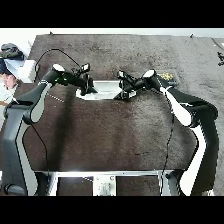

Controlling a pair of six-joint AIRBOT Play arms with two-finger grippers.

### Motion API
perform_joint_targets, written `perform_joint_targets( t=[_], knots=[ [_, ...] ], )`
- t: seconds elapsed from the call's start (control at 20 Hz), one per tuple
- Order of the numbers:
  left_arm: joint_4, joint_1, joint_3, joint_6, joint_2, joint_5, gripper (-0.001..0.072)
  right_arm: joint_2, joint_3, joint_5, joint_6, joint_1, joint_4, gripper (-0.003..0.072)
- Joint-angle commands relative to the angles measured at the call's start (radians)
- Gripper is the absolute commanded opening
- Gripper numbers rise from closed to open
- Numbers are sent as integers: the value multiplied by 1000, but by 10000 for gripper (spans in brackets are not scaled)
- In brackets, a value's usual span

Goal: Fold the box and place the chain.

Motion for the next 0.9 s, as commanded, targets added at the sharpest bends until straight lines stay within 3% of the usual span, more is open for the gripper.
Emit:
perform_joint_targets(
  t=[0.0, 0.25, 0.55, 0.65, 0.75, 0.85],
  knots=[
    [-10, 2, 0, -7, 2, -6, 439, -1, 0, 9, -3, 0, 1, 471],
    [-35, 51, 3, -62, 28, -86, 440, -1, 0, 9, -3, 0, 1, 471],
    [-114, 121, 5, -111, 137, -257, 429, -1, 0, 9, -3, 0, 1, 470],
    [-114, 115, 5, -132, 166, -301, 228, -1, 0, 9, -3, 0, 1, 471],
    [-115, 97, 5, -130, 175, -314, 80, -1, 0, 9, -3, 0, 1, 471],
    [-102, 70, 2, -137, 174, -300, 40, -1, 0, 9, -3, 0, 1, 471]
  ],
)
